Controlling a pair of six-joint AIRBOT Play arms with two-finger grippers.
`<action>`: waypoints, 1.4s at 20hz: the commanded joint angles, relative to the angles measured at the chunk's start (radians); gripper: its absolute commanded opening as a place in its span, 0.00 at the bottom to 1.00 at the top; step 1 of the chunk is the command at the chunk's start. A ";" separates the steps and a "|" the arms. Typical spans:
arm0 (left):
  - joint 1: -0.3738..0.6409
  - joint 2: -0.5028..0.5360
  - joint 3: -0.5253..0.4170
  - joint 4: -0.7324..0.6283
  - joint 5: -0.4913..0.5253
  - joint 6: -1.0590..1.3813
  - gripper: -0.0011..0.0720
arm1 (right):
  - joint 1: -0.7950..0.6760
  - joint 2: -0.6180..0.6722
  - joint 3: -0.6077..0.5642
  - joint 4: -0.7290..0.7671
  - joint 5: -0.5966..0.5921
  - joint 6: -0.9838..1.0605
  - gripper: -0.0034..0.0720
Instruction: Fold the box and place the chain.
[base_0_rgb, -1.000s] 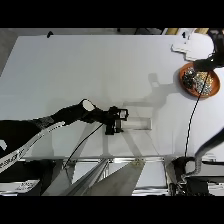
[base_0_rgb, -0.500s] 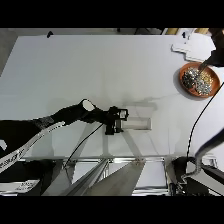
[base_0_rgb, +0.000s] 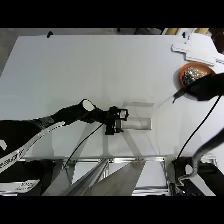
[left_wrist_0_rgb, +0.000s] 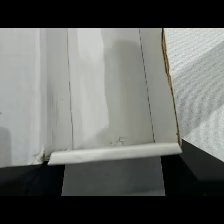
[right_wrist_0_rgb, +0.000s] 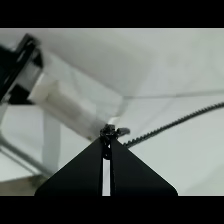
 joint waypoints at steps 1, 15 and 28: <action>0.000 0.001 0.000 0.000 0.000 0.000 0.20 | 0.141 0.121 -0.165 0.007 -0.035 0.025 0.06; 0.000 0.001 0.000 0.000 0.000 0.000 0.20 | 0.497 0.058 -0.512 0.000 -0.599 0.056 0.06; 0.000 0.001 0.000 0.000 0.000 0.000 0.20 | 0.478 -0.123 -0.475 -0.055 -0.486 0.052 0.29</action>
